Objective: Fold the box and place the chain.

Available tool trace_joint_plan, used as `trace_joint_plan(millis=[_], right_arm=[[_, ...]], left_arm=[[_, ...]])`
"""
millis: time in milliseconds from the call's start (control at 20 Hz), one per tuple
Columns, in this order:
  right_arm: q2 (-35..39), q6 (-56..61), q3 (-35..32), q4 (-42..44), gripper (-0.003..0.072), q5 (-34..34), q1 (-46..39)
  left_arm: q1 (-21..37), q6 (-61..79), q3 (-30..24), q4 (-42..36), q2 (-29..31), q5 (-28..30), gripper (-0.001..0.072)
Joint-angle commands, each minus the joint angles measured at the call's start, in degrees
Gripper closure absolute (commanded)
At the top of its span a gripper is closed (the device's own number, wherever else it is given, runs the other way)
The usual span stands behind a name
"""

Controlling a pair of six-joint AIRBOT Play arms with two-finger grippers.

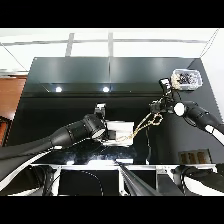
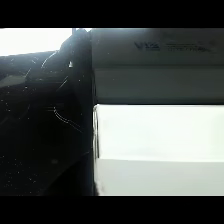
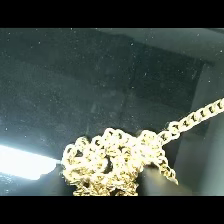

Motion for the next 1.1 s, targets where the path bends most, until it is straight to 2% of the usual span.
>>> trace_joint_plan(millis=[0,50,100,400,750,900,1050], right_arm=[[-0.33,0.63,1.27,-0.44,0.0336,2.69,0.00],[-0.31,0.61,2.03,-0.46,0.0528,4.17,0.00],[-0.33,0.61,3.06,-0.81,0.0674,6.36,0.00],[3.04,0.61,11.89,-4.35,0.0673,23.82,-0.13],[22.38,0.92,23.52,-3.65,0.0674,39.71,-0.11],[27.89,1.29,26.93,1.05,0.0675,44.65,-0.09],[30.16,1.05,27.12,9.62,0.0675,49.51,0.07]], left_arm=[[0.00,0.02,0.02,0.02,-0.04,0.00,0.0680],[0.00,0.02,0.02,0.02,-0.04,0.02,0.0680],[0.00,0.02,0.02,0.02,-0.04,0.02,0.0680],[0.00,0.02,0.02,0.02,-0.04,0.02,0.0680],[0.00,0.02,0.02,0.02,-0.04,0.02,0.0680],[0.00,0.02,0.02,0.02,-0.04,0.02,0.0680],[0.00,0.02,0.02,0.02,-0.04,0.02,0.0680]])
